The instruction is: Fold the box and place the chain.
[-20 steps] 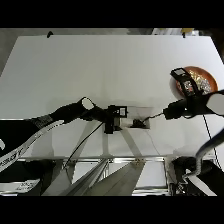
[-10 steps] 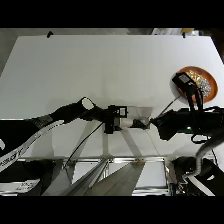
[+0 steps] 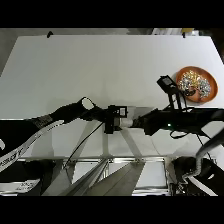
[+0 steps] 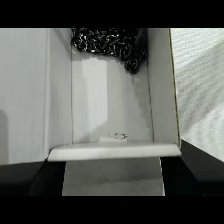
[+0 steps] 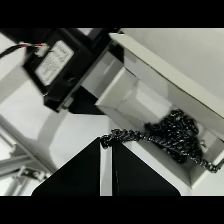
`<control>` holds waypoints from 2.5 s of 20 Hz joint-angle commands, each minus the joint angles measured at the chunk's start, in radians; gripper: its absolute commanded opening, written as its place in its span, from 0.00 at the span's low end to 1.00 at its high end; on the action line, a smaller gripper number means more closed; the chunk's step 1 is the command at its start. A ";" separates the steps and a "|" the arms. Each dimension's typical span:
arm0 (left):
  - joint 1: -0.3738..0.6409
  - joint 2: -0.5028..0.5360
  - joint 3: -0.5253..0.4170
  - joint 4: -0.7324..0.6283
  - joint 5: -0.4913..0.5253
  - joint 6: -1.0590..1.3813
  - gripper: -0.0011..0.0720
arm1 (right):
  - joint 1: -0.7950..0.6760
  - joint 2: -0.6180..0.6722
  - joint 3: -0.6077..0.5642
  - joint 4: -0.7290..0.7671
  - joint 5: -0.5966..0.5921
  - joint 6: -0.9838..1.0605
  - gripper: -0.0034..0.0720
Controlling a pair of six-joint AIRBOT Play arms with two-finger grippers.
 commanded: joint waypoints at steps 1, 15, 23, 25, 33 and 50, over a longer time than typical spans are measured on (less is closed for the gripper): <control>0.001 0.000 0.000 0.000 0.000 0.000 0.55 | 0.007 -0.087 -0.022 -0.051 -0.059 -0.006 0.07; 0.001 0.000 0.000 0.000 0.000 0.000 0.55 | -0.379 -0.187 0.225 -0.306 0.078 -0.123 0.15; 0.001 0.000 0.000 0.000 0.000 0.000 0.55 | -0.467 -0.446 0.134 -0.340 0.080 -0.124 0.43; 0.001 0.000 0.001 0.000 0.000 0.000 0.55 | -0.467 -0.482 0.117 -0.340 0.060 -0.124 0.44; 0.001 0.000 0.001 0.000 0.000 0.000 0.55 | -0.467 -0.583 0.105 -0.339 0.035 -0.096 0.39; 0.001 0.000 0.001 0.000 0.000 0.000 0.55 | -0.467 -0.601 0.105 -0.340 0.121 -0.109 0.06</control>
